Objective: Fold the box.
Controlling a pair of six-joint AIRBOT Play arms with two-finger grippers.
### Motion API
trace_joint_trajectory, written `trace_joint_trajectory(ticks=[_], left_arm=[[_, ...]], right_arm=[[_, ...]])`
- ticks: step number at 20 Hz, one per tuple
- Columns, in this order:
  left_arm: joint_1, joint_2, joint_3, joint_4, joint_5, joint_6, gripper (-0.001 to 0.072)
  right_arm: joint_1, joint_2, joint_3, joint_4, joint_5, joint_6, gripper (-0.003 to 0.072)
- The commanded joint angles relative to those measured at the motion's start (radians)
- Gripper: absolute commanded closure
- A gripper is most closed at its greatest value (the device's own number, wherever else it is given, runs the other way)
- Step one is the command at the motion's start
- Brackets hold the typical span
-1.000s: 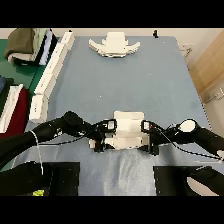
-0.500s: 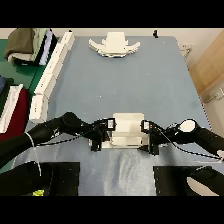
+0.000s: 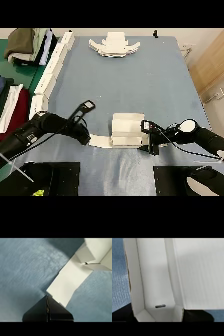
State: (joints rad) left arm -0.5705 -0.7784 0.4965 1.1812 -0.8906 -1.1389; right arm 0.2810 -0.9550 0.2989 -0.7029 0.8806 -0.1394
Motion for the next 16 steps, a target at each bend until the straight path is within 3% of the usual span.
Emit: trace_joint_trajectory(ticks=[1, 4, 10, 16], left_arm=[[0.144, 0.094, 0.001, 0.080, -0.203, -0.448, 0.0694], [0.242, 0.101, -0.010, -0.025, -0.246, -0.504, 0.0695], [0.258, 0.040, -0.137, -0.401, -0.138, -0.444, 0.0694], [0.258, 0.031, -0.250, -0.466, -0.050, -0.443, 0.0695]], right_arm=[[0.000, 0.001, 0.001, 0.000, 0.000, 0.000, 0.0082], [0.000, 0.001, 0.001, 0.000, 0.000, 0.000, 0.0082], [0.000, 0.001, 0.001, 0.000, 0.000, 0.000, 0.0082], [0.000, 0.001, 0.001, 0.000, 0.000, 0.000, 0.0082]])
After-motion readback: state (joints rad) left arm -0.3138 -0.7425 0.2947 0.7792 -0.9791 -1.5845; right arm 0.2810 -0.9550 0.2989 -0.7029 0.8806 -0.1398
